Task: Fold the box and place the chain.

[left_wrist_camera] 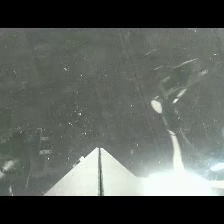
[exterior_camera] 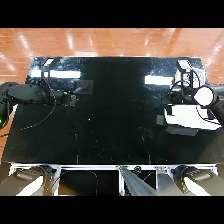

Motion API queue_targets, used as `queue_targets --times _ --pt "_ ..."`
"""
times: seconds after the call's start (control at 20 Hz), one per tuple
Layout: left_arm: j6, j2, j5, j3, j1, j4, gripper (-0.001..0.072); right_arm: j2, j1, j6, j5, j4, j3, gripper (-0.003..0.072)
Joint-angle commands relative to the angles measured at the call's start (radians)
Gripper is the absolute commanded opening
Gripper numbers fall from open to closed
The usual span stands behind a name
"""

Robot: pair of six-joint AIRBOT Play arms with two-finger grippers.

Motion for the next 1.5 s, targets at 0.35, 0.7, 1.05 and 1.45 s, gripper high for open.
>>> queue_targets --times 0.35,0.7,1.05,1.45 --pt "0.0 -0.005 -0.013 0.0 0.001 0.001 0.002 -0.001 0.001 0.0 0.0 0.0 0.001 0.004" --pt "0.0 -0.035 -0.016 0.0 0.001 0.0 0.0021 -0.001 0.001 0.0 -0.016 0.0 0.001 0.004" --pt "0.0 -0.047 -0.053 0.0 0.001 0.0 0.0021 -0.002 -0.006 0.006 -0.193 0.008 0.001 0.0714" --pt "-0.004 -0.047 -0.071 0.0 0.0 -0.002 0.0646 -0.005 -0.7 0.127 0.061 -0.232 0.072 0.0714"
